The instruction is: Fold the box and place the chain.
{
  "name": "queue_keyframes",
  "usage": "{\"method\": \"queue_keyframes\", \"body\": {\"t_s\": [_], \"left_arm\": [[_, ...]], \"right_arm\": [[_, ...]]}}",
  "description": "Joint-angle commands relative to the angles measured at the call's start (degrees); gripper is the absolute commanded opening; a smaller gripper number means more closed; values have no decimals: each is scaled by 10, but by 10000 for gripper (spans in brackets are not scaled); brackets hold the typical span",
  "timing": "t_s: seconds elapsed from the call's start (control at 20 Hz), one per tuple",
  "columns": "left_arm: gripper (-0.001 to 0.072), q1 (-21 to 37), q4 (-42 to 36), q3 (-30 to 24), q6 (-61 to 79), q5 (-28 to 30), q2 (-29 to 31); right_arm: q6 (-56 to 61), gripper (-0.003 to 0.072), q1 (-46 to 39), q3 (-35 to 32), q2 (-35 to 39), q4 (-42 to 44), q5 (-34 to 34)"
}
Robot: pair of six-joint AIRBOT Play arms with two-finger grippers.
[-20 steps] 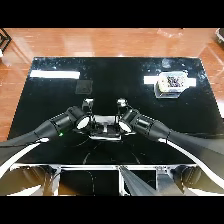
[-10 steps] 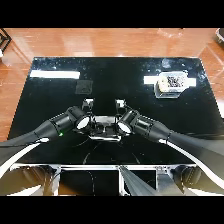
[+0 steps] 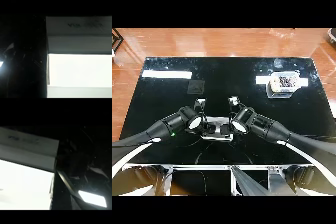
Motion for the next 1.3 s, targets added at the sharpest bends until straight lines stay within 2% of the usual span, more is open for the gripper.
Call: {"method": "queue_keyframes", "body": {"t_s": [0.0, 0.1, 0.15, 0.35, 0.55, 1.15, 1.25], "left_arm": [[30, 0, 0, 0, 0, 0, 0], [30, 0, 0, 0, 0, 0, 0], [30, 0, 0, 0, 0, 0, 0], [30, 0, 0, 0, 0, 0, 0], [30, 0, 0, 0, 0, 0, 0], [30, 0, -2, 0, 0, -3, 0], [30, 0, -2, 0, 0, -3, 0]], "right_arm": [[19, 529, 1, 1, -2, -15, -17], [22, 529, 4, 1, -14, -20, -18], [25, 454, 12, 1, -18, -35, -20], [94, 453, 47, 1, -21, -114, -22], [98, 425, 49, 1, -21, -108, -17], [99, 424, 46, 1, -38, -79, -5], [99, 340, 46, 1, -38, -78, -4]]}}
